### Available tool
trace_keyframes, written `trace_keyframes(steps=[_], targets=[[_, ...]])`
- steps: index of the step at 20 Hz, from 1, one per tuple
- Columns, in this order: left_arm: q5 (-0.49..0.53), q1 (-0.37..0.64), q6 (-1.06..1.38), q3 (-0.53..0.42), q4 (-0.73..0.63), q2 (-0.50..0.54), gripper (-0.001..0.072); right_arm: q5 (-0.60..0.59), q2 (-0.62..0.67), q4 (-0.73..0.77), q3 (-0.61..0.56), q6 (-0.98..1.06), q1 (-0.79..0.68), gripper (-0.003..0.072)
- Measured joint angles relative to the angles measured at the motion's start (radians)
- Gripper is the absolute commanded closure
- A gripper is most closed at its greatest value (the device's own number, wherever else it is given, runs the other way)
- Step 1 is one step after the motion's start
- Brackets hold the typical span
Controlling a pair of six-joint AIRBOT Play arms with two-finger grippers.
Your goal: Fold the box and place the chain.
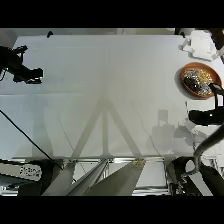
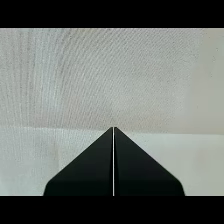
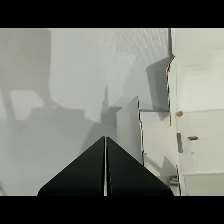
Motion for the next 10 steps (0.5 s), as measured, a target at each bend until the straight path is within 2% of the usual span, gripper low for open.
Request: trace_keyframes(steps=[6, 10], targets=[[0.000, 0.000, 0.000, 0.000, 0.000, 0.000, 0.0699, -0.061, -0.004, 0.045, 0.005, -0.005, 0.000, 0.0666], [0.000, 0.000, 0.000, 0.000, 0.000, 0.000, 0.0699, -0.039, -0.080, -0.009, 0.119, 0.048, 0.000, 0.0666]])
